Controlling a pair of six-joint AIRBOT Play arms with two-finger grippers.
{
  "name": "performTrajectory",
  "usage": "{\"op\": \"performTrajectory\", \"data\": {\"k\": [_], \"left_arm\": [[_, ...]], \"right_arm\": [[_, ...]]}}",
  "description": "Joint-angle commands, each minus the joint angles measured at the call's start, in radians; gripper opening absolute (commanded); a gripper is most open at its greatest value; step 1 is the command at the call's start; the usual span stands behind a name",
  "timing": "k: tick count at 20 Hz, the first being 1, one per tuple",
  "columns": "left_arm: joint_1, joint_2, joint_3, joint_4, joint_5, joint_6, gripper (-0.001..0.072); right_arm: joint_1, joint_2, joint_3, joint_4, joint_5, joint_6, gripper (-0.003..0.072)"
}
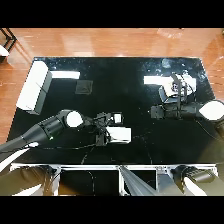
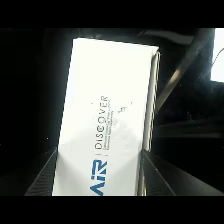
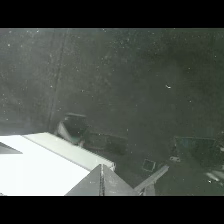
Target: Fold the box and place the chain.
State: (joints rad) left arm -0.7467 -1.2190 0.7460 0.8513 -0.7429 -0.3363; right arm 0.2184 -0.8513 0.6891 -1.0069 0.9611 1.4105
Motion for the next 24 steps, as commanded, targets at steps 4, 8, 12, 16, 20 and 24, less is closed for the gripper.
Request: {"op": "performTrajectory", "data": {"k": [4,8,12,16,20,24], "left_arm": [[0.000,-0.016,0.000,0.002,0.002,-0.001,0.0626],[-0.010,-0.018,0.000,0.016,-0.011,0.000,0.0624],[-0.013,-0.018,0.000,0.023,-0.025,-0.011,0.0499],[-0.013,-0.013,0.000,0.030,-0.035,-0.052,0.0371],[-0.005,0.015,0.000,0.118,-0.050,-0.221,0.0357],[0.060,0.065,0.000,0.210,-0.121,-0.382,0.0357]], "right_arm": [[0.000,0.000,0.000,0.000,-0.001,0.000,0.0021],[0.000,0.000,0.000,0.000,-0.006,0.000,0.0021],[0.000,0.000,0.000,0.000,-0.008,0.000,0.0021],[0.000,0.000,0.000,0.000,-0.008,0.000,0.0021],[0.000,0.000,0.000,0.000,-0.008,0.000,0.0021],[0.000,0.000,0.000,0.000,-0.008,0.000,0.0021]]}}
